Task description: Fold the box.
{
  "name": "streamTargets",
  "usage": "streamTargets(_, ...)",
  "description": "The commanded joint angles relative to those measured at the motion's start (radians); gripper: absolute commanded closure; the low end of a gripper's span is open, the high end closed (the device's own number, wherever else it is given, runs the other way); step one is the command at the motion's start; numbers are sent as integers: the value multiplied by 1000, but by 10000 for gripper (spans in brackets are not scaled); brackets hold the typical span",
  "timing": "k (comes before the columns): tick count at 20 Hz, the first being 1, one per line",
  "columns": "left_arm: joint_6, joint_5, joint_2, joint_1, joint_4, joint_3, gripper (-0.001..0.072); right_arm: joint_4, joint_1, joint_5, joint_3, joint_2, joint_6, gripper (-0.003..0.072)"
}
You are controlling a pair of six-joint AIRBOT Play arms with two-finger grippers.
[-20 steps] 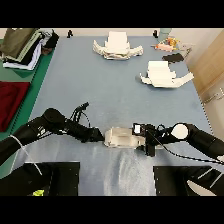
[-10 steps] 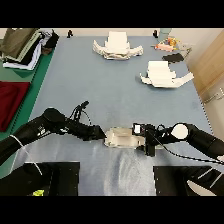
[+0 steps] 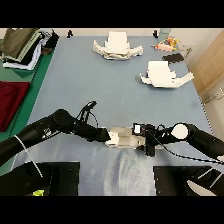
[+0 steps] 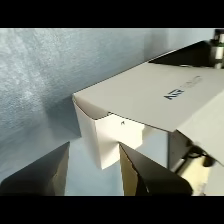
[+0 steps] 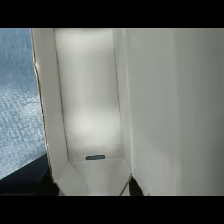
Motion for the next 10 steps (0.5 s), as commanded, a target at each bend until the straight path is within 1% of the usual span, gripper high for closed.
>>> streamTargets(1,-363,82,0,-135,318,64,244,0,0,0,1,1,0,244)
streamTargets(4,-583,80,-8,-214,498,113,244,0,0,0,1,1,0,244)
streamTargets(5,-634,77,-18,-237,539,126,244,0,0,0,1,1,0,244)
streamTargets(10,-832,-16,-134,-359,728,224,244,0,0,0,1,1,0,244)
